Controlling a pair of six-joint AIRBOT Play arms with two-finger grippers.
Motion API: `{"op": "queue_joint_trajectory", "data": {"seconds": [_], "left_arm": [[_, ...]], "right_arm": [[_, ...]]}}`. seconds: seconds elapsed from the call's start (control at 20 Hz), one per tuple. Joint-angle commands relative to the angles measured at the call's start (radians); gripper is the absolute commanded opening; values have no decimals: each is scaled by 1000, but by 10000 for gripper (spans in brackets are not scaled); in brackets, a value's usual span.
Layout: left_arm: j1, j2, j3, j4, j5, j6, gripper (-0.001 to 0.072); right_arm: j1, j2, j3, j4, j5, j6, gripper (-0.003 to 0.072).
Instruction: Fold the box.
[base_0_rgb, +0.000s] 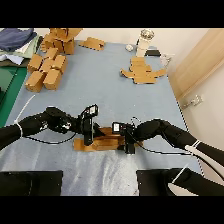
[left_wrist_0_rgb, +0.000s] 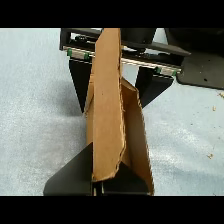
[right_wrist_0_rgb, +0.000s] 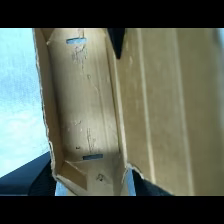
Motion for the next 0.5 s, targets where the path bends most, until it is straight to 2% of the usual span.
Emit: {"op": "queue_joint_trajectory", "data": {"seconds": [0.0,0.45], "left_arm": [[0,0,0,0,1,0,13],[0,0,0,0,1,0,13]], "right_arm": [[1,-18,1,2,13,-8,599],[11,-19,1,-3,-3,-14,572]]}}
